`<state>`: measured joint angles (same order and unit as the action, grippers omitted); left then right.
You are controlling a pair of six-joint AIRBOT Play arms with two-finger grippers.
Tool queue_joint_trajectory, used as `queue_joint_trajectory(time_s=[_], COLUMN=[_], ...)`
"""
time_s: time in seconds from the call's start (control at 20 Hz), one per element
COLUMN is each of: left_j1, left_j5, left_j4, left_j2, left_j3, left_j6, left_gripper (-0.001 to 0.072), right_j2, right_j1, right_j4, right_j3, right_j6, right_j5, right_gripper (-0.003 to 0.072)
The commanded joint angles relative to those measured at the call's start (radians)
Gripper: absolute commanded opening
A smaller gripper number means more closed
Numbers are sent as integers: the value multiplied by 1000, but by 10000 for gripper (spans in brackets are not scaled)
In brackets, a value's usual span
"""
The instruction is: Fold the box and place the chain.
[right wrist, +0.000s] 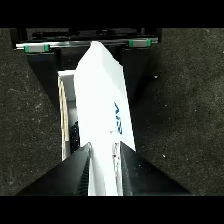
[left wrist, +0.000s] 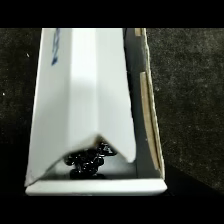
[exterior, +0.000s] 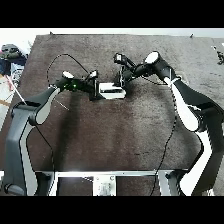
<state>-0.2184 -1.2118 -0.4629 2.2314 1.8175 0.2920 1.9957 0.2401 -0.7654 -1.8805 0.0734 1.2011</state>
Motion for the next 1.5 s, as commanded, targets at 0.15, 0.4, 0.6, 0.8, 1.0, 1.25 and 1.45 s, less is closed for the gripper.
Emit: queue_joint_trajectory(time_s=[0.15,0.4,0.6,0.8,1.0,1.25,1.45], left_j1=[0,0,0,0,0,0,0], left_j5=[0,0,0,0,0,0,0], left_j4=[0,0,0,0,0,0,0], left_j2=[0,0,0,0,0,0,0], left_j3=[0,0,0,0,0,0,0], left_j6=[1,1,1,1,1,1,1], left_gripper=[469,469,469,469,469,469,469], right_j2=[-2,-1,4,6,5,-17,-23], right_j1=[0,0,0,4,3,-8,-40], right_j4=[-45,-62,-62,-62,-61,-19,146], right_j3=[0,3,10,45,79,79,79], right_j6=[42,54,55,54,54,54,54], right_j5=[34,33,46,71,71,63,64], right_gripper=[203,202,202,203,206,254,128])
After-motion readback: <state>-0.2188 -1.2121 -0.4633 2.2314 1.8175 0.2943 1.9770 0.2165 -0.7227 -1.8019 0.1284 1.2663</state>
